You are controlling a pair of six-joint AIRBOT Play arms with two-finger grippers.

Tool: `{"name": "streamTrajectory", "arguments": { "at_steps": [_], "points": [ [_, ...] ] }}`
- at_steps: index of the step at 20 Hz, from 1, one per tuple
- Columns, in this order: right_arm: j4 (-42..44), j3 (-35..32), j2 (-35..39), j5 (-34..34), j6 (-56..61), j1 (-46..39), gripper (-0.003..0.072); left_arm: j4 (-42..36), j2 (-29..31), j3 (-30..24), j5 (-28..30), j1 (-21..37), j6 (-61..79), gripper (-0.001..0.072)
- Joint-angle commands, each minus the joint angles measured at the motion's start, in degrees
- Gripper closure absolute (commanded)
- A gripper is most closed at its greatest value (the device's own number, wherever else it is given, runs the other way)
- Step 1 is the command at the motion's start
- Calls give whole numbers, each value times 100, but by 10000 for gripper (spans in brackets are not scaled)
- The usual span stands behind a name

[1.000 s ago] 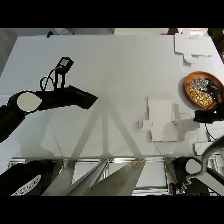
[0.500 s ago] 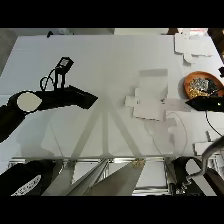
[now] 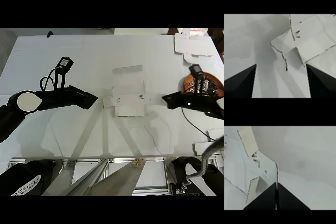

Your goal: Fold the box and place the chain.

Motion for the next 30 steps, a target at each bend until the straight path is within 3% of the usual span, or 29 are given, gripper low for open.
{"name": "streamTrajectory", "arguments": {
  "at_steps": [1,3,8,30],
  "points": [
    [328,-601,-26,-1591,24,896,684,0,-2,2,2,-2,0,13],
    [621,-907,-26,-1963,22,1104,684,0,-2,2,2,-2,2,13],
    [658,-1084,-24,-2140,22,1176,683,0,-2,2,2,-2,0,13],
    [647,-1082,-24,-2133,17,1176,681,-42,-2,2,-11,-2,0,15]
  ]
}}
